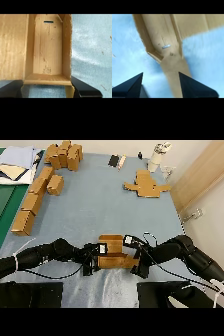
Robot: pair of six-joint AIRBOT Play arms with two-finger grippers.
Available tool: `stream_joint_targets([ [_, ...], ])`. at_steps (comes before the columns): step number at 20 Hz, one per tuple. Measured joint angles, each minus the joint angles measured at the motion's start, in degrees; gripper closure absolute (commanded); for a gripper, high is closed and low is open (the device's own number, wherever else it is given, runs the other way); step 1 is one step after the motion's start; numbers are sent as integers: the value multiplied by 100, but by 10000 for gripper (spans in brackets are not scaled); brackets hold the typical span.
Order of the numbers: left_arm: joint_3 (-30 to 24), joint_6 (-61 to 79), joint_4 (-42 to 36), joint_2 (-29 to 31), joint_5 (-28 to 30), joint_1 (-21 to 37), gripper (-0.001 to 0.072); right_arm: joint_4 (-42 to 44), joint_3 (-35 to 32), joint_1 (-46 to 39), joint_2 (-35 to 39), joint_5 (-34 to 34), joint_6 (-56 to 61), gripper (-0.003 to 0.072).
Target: Fold the box.
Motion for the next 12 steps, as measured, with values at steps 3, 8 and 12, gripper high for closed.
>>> stream_joint_targets([
  [3, 0, -2, 0, 0, 4, 0, 258, 592, 0, 0, 203, -190, 1694, -4],
  [8, 0, -2, 0, 0, 11, 0, 259, 1451, -2, 13, 282, 262, 3388, 176],
  [12, 0, -2, 0, 0, 13, 0, 258, 1919, 26, 15, 81, 1034, 4249, 371],
])
